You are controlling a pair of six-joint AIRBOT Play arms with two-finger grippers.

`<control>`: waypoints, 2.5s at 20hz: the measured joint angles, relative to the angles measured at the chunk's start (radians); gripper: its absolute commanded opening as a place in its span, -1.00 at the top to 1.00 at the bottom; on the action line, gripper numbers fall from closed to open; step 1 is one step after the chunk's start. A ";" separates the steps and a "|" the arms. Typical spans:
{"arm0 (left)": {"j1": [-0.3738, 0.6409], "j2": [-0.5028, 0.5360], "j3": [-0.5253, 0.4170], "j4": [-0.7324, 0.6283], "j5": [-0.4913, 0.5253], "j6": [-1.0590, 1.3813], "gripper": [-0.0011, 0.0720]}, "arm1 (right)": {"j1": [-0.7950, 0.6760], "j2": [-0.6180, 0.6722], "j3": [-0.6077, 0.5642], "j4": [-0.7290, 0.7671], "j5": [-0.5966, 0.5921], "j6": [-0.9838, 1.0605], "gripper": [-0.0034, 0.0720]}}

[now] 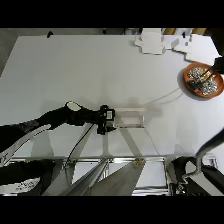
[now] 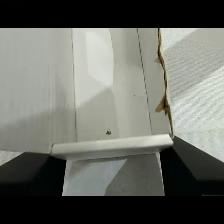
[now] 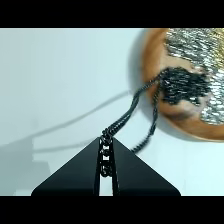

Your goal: Fold the box and place the chain.

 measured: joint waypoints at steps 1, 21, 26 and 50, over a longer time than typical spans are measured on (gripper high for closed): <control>0.000 0.000 0.000 0.000 0.000 0.000 0.39 | 0.020 0.044 0.000 0.023 0.026 0.000 0.86; 0.000 0.000 0.000 0.000 0.000 0.000 0.39 | 0.648 0.358 -0.172 0.332 0.039 0.090 0.86; 0.000 0.000 0.000 0.000 0.000 0.000 0.39 | 0.801 0.322 -0.330 0.277 -0.120 0.100 0.86; 0.000 0.000 0.000 0.000 0.000 0.000 0.39 | 0.849 0.016 -0.449 0.208 -0.240 0.123 0.38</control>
